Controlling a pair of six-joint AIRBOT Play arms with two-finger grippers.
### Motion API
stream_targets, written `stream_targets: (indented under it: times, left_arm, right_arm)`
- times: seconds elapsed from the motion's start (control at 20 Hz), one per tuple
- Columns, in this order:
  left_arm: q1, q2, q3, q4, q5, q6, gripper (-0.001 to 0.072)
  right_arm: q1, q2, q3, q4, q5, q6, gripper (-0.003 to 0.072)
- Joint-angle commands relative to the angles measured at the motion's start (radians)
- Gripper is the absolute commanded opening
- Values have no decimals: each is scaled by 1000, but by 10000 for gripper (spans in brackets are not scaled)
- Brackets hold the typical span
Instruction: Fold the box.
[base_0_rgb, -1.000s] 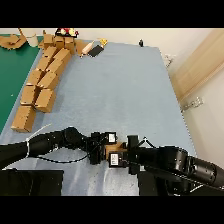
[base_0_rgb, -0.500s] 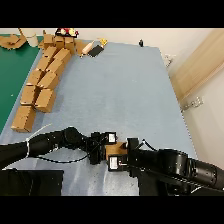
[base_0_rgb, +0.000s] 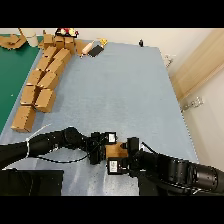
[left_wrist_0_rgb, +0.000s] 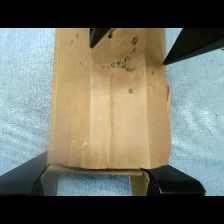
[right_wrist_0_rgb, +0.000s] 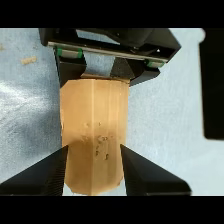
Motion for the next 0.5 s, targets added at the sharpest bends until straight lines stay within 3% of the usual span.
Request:
stream_targets:
  times: [0.0, 0.4, 0.45]
  left_arm:
    - [0, 0, 0, 0, 0, 0, 384]
    - [0, 0, 0, 0, -1, 0, 384]
    - [0, 0, 0, 0, 0, 0, 383]
  right_arm:
    - [6, 1, -11, -21, 8, 31, 513]
    - [6, -46, -14, -22, 14, 42, 496]
    - [6, -48, -14, -22, 14, 42, 421]
